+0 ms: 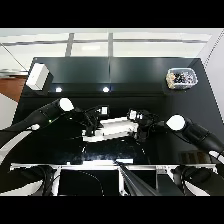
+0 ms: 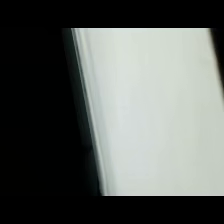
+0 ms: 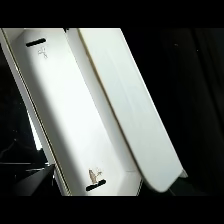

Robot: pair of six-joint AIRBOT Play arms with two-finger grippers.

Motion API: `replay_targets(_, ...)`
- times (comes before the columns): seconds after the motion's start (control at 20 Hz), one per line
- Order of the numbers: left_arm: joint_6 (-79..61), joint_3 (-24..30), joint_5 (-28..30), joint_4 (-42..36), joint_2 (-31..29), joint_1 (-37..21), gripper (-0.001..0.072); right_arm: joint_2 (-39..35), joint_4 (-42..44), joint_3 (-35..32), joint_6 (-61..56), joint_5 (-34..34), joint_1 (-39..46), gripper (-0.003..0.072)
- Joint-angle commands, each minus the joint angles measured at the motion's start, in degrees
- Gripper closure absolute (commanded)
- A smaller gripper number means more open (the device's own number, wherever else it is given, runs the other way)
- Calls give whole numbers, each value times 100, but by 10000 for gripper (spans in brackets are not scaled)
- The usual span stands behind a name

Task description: Fold the box and place the chain.

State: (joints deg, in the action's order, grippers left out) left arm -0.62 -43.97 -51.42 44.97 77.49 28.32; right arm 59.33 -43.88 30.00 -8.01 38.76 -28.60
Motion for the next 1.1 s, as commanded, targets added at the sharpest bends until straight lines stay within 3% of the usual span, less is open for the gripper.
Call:
replay_targets(0.0,0,-7,7,0,-4,-2,685,83,334,2,227,39,4,-23)
replay_targets(0.25,0,-7,22,0,-4,-2,684,83,682,-2,452,1049,2,-23)
replay_targets(0.6,223,-7,4,20,-4,-2,684,186,433,-59,551,1016,2,-23)
replay_targets(1.05,238,-4,-26,-68,-2,-2,683,614,592,-334,994,245,-136,-24)
